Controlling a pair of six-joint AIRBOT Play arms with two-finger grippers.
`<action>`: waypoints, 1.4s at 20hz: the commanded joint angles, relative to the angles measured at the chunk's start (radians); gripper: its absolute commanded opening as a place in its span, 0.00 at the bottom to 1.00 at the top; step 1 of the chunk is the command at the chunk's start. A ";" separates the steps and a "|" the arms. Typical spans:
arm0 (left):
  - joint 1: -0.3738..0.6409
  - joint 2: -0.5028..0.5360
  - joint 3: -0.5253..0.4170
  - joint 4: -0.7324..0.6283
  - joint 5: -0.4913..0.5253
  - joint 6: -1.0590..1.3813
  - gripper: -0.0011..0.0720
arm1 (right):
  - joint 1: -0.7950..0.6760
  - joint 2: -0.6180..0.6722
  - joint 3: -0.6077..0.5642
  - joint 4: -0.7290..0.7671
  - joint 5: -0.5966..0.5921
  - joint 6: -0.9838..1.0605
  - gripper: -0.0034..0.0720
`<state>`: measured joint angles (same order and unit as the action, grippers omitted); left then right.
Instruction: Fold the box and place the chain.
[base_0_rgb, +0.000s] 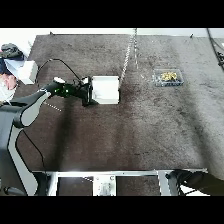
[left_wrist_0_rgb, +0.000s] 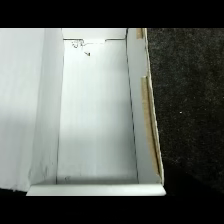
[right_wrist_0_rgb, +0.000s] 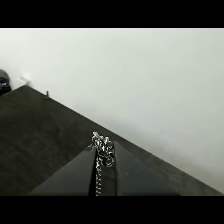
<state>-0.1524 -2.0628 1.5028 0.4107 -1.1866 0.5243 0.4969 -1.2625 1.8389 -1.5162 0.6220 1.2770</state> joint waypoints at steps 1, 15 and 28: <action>0.000 0.000 0.000 0.000 0.000 0.000 0.59 | 0.041 -0.049 0.000 0.013 -0.031 0.002 0.05; 0.000 0.000 0.000 0.000 0.000 0.000 0.59 | 0.045 -0.223 -0.005 0.175 0.274 0.002 0.06; 0.000 -0.001 0.000 0.000 0.000 0.000 0.59 | -0.006 -0.262 -0.125 0.021 0.213 0.081 0.05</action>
<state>-0.1524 -2.0628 1.5028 0.4107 -1.1870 0.5243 0.5106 -1.5635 1.7195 -1.4315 0.8501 1.3354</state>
